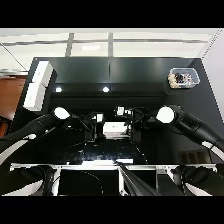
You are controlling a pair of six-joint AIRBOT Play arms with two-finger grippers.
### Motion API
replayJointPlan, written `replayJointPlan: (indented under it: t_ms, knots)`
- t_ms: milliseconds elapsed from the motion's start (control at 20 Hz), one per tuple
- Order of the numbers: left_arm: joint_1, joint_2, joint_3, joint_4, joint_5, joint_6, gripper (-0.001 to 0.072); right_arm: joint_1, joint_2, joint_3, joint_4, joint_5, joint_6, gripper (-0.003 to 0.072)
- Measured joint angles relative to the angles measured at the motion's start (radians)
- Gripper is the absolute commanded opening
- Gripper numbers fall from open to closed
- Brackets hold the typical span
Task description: Fold the box and place the chain.
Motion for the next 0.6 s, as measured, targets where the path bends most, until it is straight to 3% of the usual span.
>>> replayJointPlan:
  t_ms: [450,550,600]
  knots:
    - [-0.001,0.000,0.000,0.000,0.000,0.002,0.0361,-0.028,0.057,0.037,-0.007,0.029,0.143,0.0414]
    - [-0.001,0.000,0.000,0.000,0.000,0.001,0.0361,-0.060,0.096,0.048,-0.003,0.058,0.245,0.0090]
    - [-0.001,0.000,0.000,0.000,0.000,0.001,0.0361,-0.079,0.112,0.051,0.005,0.077,0.305,0.0030]
